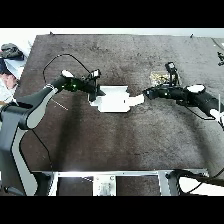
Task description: Fold the box and place the chain.
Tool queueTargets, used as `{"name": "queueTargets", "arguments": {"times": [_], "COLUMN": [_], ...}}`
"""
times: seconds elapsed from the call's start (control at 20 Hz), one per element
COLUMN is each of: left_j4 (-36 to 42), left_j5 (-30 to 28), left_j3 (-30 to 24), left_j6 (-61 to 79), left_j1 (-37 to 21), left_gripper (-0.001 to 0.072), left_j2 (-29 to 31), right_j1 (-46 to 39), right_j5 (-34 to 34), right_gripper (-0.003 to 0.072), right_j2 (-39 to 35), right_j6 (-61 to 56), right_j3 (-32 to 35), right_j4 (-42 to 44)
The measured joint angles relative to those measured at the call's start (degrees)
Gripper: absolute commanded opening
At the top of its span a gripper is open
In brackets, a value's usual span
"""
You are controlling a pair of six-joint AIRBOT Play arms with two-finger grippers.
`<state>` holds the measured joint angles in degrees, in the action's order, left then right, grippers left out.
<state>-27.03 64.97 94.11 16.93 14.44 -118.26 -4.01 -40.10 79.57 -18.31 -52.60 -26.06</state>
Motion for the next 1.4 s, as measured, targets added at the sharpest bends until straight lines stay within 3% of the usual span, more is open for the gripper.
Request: {"name": "queueTargets", "arguments": {"times": [0.2, 0.25, 0.3, 0.35, 0.85, 1.2, 1.4], "left_j4": [-0.04, -0.04, -0.07, -0.04, 0.24, 0.28, 0.31], "left_j5": [0.24, 0.31, 0.37, 0.37, 0.42, 0.42, 0.44], "left_j3": [0.0, 0.0, 0.0, 0.0, 0.0, 0.0, 0.0], "left_j6": [0.0, 0.0, 0.0, 0.0, 0.02, 0.02, 0.02], "left_j1": [0.02, 0.0, 0.02, 0.02, 0.02, 0.02, 0.02], "left_gripper": [0.001, 0.001, 0.001, 0.001, 0.001, 0.0011, 0.0011], "left_j2": [0.0, 0.0, 0.0, 0.0, 0.0, 0.0, 0.0], "right_j1": [1.81, 2.73, 3.96, 5.18, 14.86, 18.45, 19.04], "right_j5": [-5.29, -6.4, -7.45, -8.04, -9.79, -6.21, -0.85], "right_gripper": [0.0472, 0.0501, 0.0644, 0.0676, 0.0716, 0.0715, 0.0715], "right_j2": [-1.42, -1.53, -1.62, -1.64, 3.08, 6.67, 7.54], "right_j6": [5.16, 6.49, 8.28, 10.25, 27.1, 31.21, 31.91], "right_j3": [-1.01, -1.11, -1.18, -1.22, -1.33, -1.33, -1.53], "right_j4": [-0.72, -1.53, -2.86, -3.93, -13.05, -17.57, -17.86]}}
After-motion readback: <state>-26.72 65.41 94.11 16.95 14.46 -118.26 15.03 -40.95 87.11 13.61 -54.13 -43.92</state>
